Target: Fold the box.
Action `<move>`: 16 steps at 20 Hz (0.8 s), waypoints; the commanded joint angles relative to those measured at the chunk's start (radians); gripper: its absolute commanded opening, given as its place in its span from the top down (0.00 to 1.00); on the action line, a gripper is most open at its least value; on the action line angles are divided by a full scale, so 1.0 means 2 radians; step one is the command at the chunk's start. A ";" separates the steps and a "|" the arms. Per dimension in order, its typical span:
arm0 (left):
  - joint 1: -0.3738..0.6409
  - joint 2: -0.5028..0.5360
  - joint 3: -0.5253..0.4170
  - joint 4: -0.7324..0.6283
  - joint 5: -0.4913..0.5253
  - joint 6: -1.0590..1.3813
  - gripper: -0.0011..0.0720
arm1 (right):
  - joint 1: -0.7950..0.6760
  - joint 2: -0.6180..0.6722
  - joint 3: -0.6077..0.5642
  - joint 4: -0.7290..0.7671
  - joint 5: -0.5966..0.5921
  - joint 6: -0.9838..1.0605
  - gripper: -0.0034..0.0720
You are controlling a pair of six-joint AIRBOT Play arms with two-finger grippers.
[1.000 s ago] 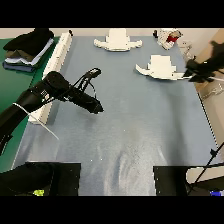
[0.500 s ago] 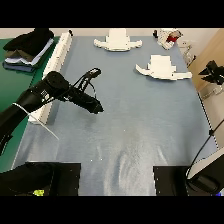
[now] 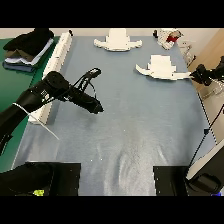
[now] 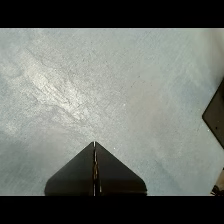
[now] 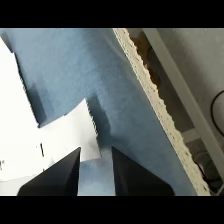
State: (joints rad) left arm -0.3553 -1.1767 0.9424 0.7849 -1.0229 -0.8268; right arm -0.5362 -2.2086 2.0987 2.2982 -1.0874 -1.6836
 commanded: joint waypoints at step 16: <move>0.000 0.000 0.000 0.000 0.000 0.000 0.96 | 0.039 0.065 -0.051 0.084 -0.101 -0.125 0.96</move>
State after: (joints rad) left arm -0.3553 -1.1767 0.9424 0.7849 -1.0229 -0.8268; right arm -0.4854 -2.1395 2.0571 2.4496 -1.2209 -1.9106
